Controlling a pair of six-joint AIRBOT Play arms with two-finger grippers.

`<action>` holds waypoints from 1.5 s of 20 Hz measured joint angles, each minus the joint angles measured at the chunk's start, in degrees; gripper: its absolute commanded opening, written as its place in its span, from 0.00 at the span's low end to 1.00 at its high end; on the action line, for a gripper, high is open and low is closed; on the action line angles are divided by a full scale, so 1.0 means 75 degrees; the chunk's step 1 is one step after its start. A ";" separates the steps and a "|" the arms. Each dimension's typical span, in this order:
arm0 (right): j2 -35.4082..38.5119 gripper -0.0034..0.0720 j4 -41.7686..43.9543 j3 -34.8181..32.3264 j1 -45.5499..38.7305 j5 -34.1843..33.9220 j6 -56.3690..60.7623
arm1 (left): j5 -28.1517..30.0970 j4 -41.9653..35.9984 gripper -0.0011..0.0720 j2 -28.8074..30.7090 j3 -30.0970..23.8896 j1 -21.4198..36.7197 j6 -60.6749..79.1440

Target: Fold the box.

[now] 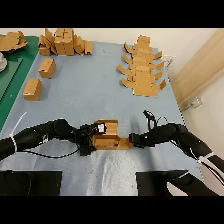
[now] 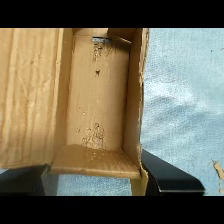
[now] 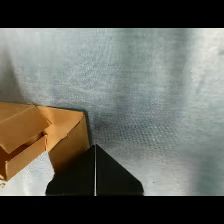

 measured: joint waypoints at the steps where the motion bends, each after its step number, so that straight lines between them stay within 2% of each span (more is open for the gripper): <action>1: -0.0090 0.05 0.0137 -0.0012 0.0000 0.0003 -0.0076 | 0.0000 0.0000 0.63 0.0000 0.0000 0.0000 0.0000; 6: -0.0216 0.05 0.0560 -0.0029 -0.0015 -0.0006 -0.0353 | 0.0000 0.0000 0.63 0.0000 0.0000 0.0003 0.0000; 11: 0.0323 0.05 0.1233 -0.0026 0.0000 -0.0020 -0.0466 | -0.0003 0.0000 0.63 0.0000 0.0000 0.0003 0.0003; 13: 0.0650 0.27 0.1411 -0.0012 0.0000 -0.0067 -0.0472 | -0.0003 0.0000 0.63 0.0000 0.0000 0.0003 0.0000; 16: 0.0968 0.29 0.1588 -0.0009 0.0000 -0.0105 -0.0455 | -0.0003 0.0000 0.63 0.0000 0.0000 0.0000 0.0000; 17: 0.1014 0.39 0.1667 -0.0009 0.0000 -0.0108 -0.0440 | -0.0003 0.0000 0.63 0.0000 0.0000 0.0000 0.0003; 18: 0.1035 0.45 0.1757 -0.0009 0.0000 -0.0111 -0.0434 | -0.0003 0.0000 0.63 0.0000 0.0000 0.0000 0.0000; 23: 0.0673 0.44 0.2002 -0.0003 0.0111 -0.0026 -0.0455 | -0.0003 0.0000 0.63 0.0000 0.0000 0.0003 0.0003; 24: 0.0574 0.42 0.2034 0.0003 0.0233 0.0082 -0.0490 | -0.0006 0.0000 0.63 0.0000 0.0000 0.0003 0.0003; 26: 0.0452 0.19 0.2046 0.0061 0.0527 0.0294 -0.0597 | -0.0015 0.0000 0.63 0.0000 0.0000 0.0006 0.0000; 30: 0.0860 0.18 0.1766 0.0309 0.0801 0.0440 -0.0595 | -0.0006 0.0000 0.63 0.0000 0.0000 0.0006 0.0000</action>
